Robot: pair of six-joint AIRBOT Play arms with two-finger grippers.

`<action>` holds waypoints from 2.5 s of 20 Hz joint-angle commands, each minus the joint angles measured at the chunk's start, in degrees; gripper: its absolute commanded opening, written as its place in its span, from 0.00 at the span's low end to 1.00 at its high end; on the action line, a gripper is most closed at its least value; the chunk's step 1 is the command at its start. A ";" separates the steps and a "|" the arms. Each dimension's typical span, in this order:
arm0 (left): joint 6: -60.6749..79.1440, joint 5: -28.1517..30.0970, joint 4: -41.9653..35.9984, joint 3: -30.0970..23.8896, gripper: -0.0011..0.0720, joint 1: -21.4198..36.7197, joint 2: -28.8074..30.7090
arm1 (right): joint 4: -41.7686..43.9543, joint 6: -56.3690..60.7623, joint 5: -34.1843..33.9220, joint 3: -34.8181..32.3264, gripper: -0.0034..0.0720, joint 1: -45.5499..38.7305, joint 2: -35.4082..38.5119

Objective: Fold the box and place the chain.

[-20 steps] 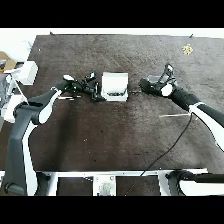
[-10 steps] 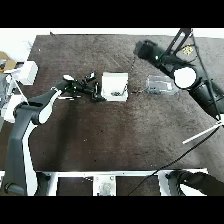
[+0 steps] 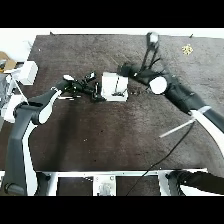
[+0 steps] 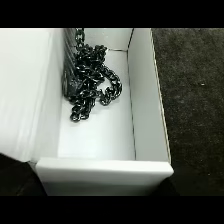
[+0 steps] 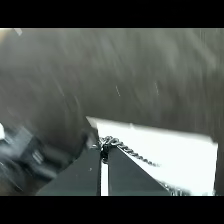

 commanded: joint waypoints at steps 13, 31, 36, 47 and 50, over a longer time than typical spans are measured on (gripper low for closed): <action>0.02 0.00 0.02 0.02 0.50 0.04 0.00 | -4.02 4.92 9.68 -13.62 0.62 -15.19 0.37; 0.02 0.02 0.02 0.02 0.50 0.04 0.00 | 8.94 9.70 -5.49 -8.22 0.05 -18.62 -14.80; 0.02 0.02 0.02 0.02 0.50 0.04 0.00 | 8.17 8.94 -5.25 -8.24 0.05 -16.41 -8.61; 0.02 0.02 0.02 0.02 0.50 0.04 0.00 | 3.34 -0.28 -9.33 -0.81 0.05 -0.61 15.17; 0.02 0.02 0.02 0.02 0.50 0.04 0.00 | 1.99 -0.26 -9.55 2.80 0.05 3.28 12.26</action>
